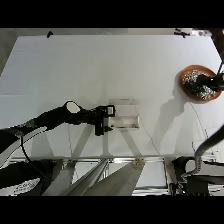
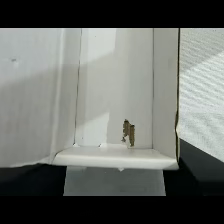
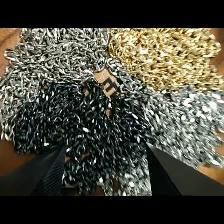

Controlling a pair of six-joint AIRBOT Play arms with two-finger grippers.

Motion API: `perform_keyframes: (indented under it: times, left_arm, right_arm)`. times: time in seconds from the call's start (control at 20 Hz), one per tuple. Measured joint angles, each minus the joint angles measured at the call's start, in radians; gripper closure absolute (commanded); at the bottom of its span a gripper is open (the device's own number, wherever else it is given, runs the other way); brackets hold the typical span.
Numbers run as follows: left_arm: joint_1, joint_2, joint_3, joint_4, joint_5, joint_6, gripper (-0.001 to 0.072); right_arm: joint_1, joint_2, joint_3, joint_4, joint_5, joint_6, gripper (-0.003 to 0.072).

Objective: Fold the box and place the chain.

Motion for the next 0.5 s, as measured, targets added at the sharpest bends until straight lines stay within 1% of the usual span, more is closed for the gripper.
perform_keyframes:
  times: [0.25,0.4,0.5]
  left_arm:
    - [0.0,0.0,0.0,0.0,0.0,0.0,0.0338]
    - [0.0,0.0,0.0,0.0,0.0,0.0,0.0338]
    - [0.0,0.0,0.0,0.0,0.0,0.001,0.0338]
  right_arm:
    - [-0.005,-0.089,0.043,0.049,0.026,-0.01,0.0168]
    - [-0.006,-0.111,0.051,0.056,0.045,-0.013,0.0365]
    - [-0.006,-0.118,0.053,0.059,0.07,-0.013,0.06]
